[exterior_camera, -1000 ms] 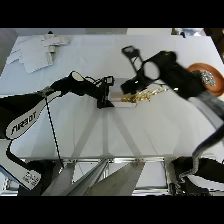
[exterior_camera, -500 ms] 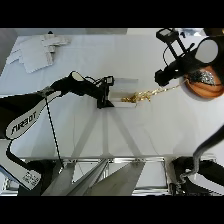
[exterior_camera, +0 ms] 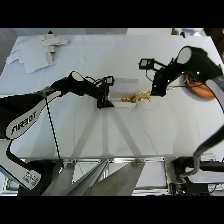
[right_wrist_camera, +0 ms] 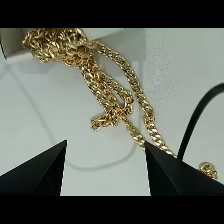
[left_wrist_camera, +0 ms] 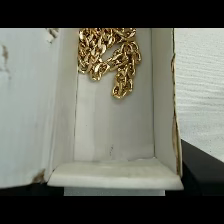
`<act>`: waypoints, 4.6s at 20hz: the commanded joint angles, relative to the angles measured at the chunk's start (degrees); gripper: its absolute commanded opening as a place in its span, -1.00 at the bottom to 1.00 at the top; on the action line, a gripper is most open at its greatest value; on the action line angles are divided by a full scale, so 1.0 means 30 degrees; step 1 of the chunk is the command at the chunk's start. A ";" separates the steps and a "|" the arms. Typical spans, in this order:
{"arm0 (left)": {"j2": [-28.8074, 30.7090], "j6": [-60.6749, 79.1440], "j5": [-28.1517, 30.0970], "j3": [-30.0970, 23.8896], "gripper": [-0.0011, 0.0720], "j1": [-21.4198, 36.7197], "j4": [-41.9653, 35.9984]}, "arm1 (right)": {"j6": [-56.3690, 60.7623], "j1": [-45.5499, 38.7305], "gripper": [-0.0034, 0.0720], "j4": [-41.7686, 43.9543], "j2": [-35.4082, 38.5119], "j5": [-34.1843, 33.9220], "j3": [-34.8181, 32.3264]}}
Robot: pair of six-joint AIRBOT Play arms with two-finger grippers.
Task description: Fold the box and place the chain.
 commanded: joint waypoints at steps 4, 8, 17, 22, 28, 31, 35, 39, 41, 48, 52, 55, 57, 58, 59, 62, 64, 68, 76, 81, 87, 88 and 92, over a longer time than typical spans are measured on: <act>-0.0007 0.0007 0.0000 0.0000 -0.21 0.0000 0.0000 | -0.2055 -0.0168 0.57 -0.0969 -0.2521 -0.1756 -0.0007; -0.0007 0.0007 0.0000 0.0000 -0.21 0.0000 0.0000 | -0.2127 -0.0168 0.57 -0.0998 -0.3177 -0.2790 -0.0015; -0.0007 0.0007 0.0007 0.0000 -0.21 0.0000 0.0000 | -0.2069 -0.0022 0.56 -0.0816 -0.4029 -0.2674 -0.0015; -0.0007 0.0007 0.0007 0.0000 -0.21 0.0000 -0.0007 | -0.1909 0.0430 -0.83 -0.0794 -0.4248 -0.2302 -0.0007; -0.0007 0.0007 0.0007 0.0000 -0.21 0.0000 0.0000 | -0.0335 0.0408 -0.88 -0.1479 -0.2827 -0.1843 -0.0007; -0.0007 0.0007 0.0007 0.0000 -0.21 0.0000 0.0000 | 0.2718 0.0408 -0.88 -0.1450 -0.1508 -0.2790 -0.0007; -0.0007 0.0000 0.0000 0.0000 -0.21 0.0000 -0.0007 | 0.6193 0.0415 -0.88 -0.0889 0.0444 -0.2885 -0.0007; -0.0007 0.0000 0.0007 0.0000 -0.21 0.0000 -0.0007 | 0.6426 0.0415 -0.88 0.1923 0.2324 -0.2011 -0.0015; -0.0007 0.0000 0.0007 0.0007 -0.21 0.0000 -0.0007 | 0.6419 0.0437 -0.88 0.3198 0.3446 -0.2069 -0.0015; -0.0007 0.0000 0.0007 0.0000 -0.21 0.0000 -0.0007 | 0.6426 0.2127 -0.88 0.5486 0.5078 -0.2244 -0.0015; -0.0007 0.0000 0.0007 0.0000 -0.21 0.0000 -0.0007 | 0.6419 0.3592 -0.88 0.6193 0.5013 -0.2812 -0.0015; -0.0007 0.0000 0.0007 0.0007 -0.21 0.0000 -0.0007 | 0.6426 0.4102 -0.88 0.6339 0.4947 -0.3636 -0.0131; -0.0007 0.0000 0.0007 0.0000 -0.21 0.0000 0.0000 | 0.6725 0.4124 -0.88 0.6229 0.4743 -0.4080 -0.0831; -0.0007 0.0000 0.0007 0.0000 -0.21 0.0000 0.0000 | 0.7125 0.4124 -0.88 0.5996 0.4575 -0.4095 -0.1450; -0.0007 0.0000 0.0007 0.0000 -0.21 0.0000 0.0000 | 0.7147 0.4124 -0.88 0.5894 0.4488 -0.4255 -0.2288; -0.0007 0.0000 0.0000 0.0000 -0.21 0.0000 0.0000 | 0.8225 0.4124 -0.88 0.4911 0.4488 -0.6455 -0.5093; -0.0007 0.0000 0.0007 0.0000 -0.21 0.0000 0.0000 | 0.9551 0.4124 -0.87 0.4022 0.4488 -0.7890 -0.6127; -0.0007 0.0000 0.0000 0.0000 -0.21 0.0000 0.0000 | 1.0061 0.4124 -0.86 0.3847 0.4488 -0.9617 -0.6339; -0.0007 0.0000 0.0007 0.0000 -0.21 0.0000 0.0000 | 0.9296 0.3905 -0.16 0.2863 0.5559 -0.9639 -0.6339; -0.0007 0.0007 0.0007 0.0000 -0.21 0.0000 0.0000 | 0.5952 0.1231 0.21 0.1625 0.6870 -0.8495 -0.6346; -0.0007 0.0000 0.0007 0.0000 -0.21 0.0000 -0.0007 | 0.5537 -0.0794 0.52 -0.0204 0.4925 -0.6455 -0.6346; -0.0007 0.0007 0.0007 0.0000 -0.21 0.0000 0.0000 | 0.5311 -0.0685 0.52 -0.0168 0.4393 -0.6288 -0.6346; -0.0007 0.0000 0.0000 0.0007 -0.21 0.0000 -0.0007 | 0.5406 -0.0408 0.51 -0.0357 0.2550 -0.7016 -0.6346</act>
